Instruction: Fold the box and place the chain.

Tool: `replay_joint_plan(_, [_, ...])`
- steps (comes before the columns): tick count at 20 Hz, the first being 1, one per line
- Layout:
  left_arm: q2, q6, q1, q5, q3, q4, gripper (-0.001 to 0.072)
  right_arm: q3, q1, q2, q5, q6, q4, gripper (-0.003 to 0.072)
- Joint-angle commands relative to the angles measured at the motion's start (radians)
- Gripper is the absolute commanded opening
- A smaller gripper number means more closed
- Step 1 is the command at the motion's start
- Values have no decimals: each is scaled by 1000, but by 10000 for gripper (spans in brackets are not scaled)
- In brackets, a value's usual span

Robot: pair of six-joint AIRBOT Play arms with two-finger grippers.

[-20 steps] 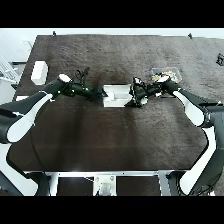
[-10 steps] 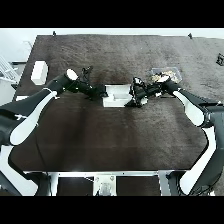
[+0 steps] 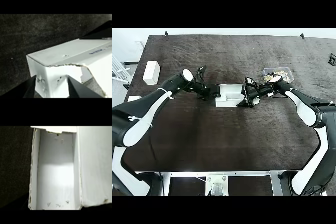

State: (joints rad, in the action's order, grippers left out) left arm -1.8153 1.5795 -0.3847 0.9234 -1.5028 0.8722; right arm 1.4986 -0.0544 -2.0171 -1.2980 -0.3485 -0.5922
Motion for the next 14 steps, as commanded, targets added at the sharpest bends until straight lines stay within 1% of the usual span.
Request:
replay_joint_plan(1, [-2,50,-24,-18,-12,96,456,0,0,0,0,0,0,517])
replay_joint_plan(3, [-2,97,-32,-3,-40,159,457,0,0,0,0,0,0,517])
replay_joint_plan(6, [-3,124,-36,37,-52,169,456,0,0,0,0,0,0,517])
replay_joint_plan(14, [-10,133,-59,41,-52,195,456,0,0,0,0,0,0,517])
